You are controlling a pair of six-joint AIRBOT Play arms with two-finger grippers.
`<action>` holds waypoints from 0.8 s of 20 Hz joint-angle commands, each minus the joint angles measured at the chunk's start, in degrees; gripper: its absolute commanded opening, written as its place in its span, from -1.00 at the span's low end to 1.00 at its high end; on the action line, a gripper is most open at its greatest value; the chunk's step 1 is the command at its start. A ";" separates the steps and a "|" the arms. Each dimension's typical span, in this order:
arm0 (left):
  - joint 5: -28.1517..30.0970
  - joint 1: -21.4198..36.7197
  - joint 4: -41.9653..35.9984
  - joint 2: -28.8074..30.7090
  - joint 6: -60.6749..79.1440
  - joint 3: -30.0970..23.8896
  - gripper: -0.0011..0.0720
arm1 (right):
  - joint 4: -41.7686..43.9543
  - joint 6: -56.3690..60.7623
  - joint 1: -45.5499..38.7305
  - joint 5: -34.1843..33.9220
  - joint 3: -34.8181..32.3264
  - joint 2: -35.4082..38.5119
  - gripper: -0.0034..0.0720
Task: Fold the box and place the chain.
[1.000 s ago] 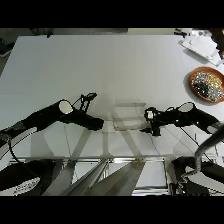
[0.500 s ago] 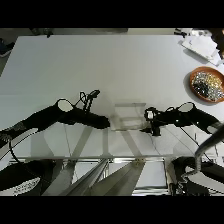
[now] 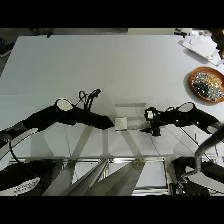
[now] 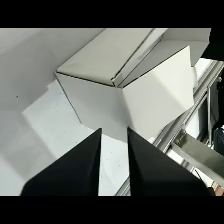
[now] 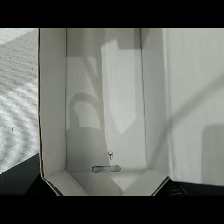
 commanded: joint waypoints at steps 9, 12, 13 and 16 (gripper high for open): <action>-1.09 -0.09 -2.97 0.04 0.28 0.00 0.20 | 0.00 0.02 0.07 0.02 -0.02 0.04 0.18; -0.61 -0.09 -1.07 0.04 -2.54 0.44 0.19 | 0.00 0.02 0.07 0.00 -0.02 0.04 0.18; -0.26 -0.11 1.90 0.04 -5.64 1.16 0.19 | 0.00 0.02 0.07 0.00 -0.02 0.04 0.18; -0.35 -0.87 12.24 0.04 -15.50 5.07 0.19 | -0.02 0.02 0.07 0.02 -0.02 0.04 0.18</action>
